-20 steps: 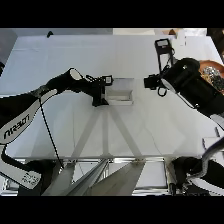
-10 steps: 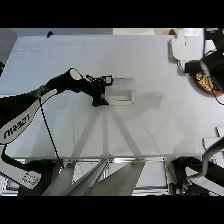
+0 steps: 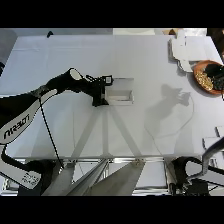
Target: Fold the box and place the chain.
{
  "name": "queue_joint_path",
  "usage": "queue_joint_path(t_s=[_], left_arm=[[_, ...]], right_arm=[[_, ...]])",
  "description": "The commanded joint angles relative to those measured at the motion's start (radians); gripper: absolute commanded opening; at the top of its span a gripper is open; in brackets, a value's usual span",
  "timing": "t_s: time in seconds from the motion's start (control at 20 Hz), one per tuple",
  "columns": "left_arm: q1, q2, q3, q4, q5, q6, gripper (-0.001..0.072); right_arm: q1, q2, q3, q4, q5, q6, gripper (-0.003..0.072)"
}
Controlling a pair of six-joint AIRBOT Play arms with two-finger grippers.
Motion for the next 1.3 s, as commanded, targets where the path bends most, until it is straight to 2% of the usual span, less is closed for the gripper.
queue_joint_path(t_s=[0.0, 0.15, 0.3, 0.45, 0.6, 0.7, 0.8, 0.85, 0.9, 0.95, 1.0, 1.25], left_arm=[[-0.001, 0.000, 0.000, 0.000, 0.000, 0.000, 0.0213], [0.000, 0.000, 0.000, 0.000, 0.000, 0.000, 0.0213], [-0.001, 0.000, 0.000, 0.000, 0.000, 0.000, 0.0213], [-0.001, 0.000, 0.000, 0.000, 0.000, 0.000, 0.0213], [-0.001, 0.000, 0.000, 0.000, 0.000, 0.000, 0.0213], [-0.001, 0.000, 0.000, 0.000, 0.000, 0.000, 0.0213], [-0.001, 0.000, 0.000, 0.000, 0.000, 0.000, 0.0213], [0.000, 0.000, 0.000, 0.000, 0.000, 0.000, 0.0213], [0.000, 0.000, 0.000, 0.000, 0.000, 0.000, 0.0213], [-0.001, 0.000, 0.000, 0.000, 0.000, 0.000, 0.0213], [-0.001, 0.000, 0.000, 0.000, 0.000, 0.000, 0.0213], [-0.001, 0.000, 0.000, 0.000, 0.000, 0.000, 0.0213]], right_arm=[[-0.090, -0.100, 0.001, 0.102, -0.158, -0.074, 0.0581], [-0.118, -0.181, 0.003, 0.104, -0.236, -0.069, 0.0572], [-0.125, -0.269, 0.026, 0.112, -0.235, -0.066, 0.0572], [-0.125, -0.333, 0.047, 0.219, -0.246, -0.066, 0.0566], [-0.125, -0.359, 0.053, 0.306, -0.247, -0.066, 0.0523], [-0.125, -0.359, 0.053, 0.309, -0.254, -0.066, 0.0511], [-0.125, -0.359, 0.053, 0.309, -0.256, -0.066, 0.0468], [-0.125, -0.359, 0.053, 0.308, -0.253, -0.066, 0.0441], [-0.125, -0.359, 0.053, 0.309, -0.245, -0.067, 0.0325], [-0.125, -0.358, 0.053, 0.308, -0.233, -0.069, 0.0147], [-0.125, -0.357, 0.053, 0.309, -0.228, -0.070, 0.0017], [-0.125, -0.298, 0.053, 0.306, -0.232, -0.139, 0.0019]])
